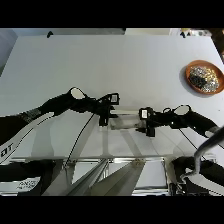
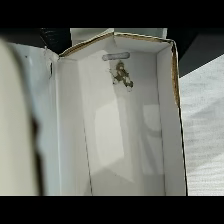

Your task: Fold the box and place the chain.

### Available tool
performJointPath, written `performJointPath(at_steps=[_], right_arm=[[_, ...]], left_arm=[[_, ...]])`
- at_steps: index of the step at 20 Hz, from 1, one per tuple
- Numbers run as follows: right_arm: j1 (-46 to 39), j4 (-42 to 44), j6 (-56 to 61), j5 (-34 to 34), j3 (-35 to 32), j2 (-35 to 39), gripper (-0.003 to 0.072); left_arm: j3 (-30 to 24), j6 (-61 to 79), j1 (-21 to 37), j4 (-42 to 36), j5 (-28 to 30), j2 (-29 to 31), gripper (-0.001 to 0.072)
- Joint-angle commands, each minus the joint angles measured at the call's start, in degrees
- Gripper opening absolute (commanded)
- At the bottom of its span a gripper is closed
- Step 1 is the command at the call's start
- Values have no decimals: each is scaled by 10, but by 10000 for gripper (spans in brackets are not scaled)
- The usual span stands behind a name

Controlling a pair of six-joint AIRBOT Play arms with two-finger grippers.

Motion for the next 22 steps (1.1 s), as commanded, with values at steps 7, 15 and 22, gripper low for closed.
performJointPath(at_steps=[7,15,22], right_arm=[[0,0,0,0,0,0,457],[0,0,0,0,0,0,457],[0,0,0,0,0,0,457]], left_arm=[[0,0,0,0,-2,0,11],[0,0,0,0,-4,0,11],[0,0,1,0,-3,0,290]])
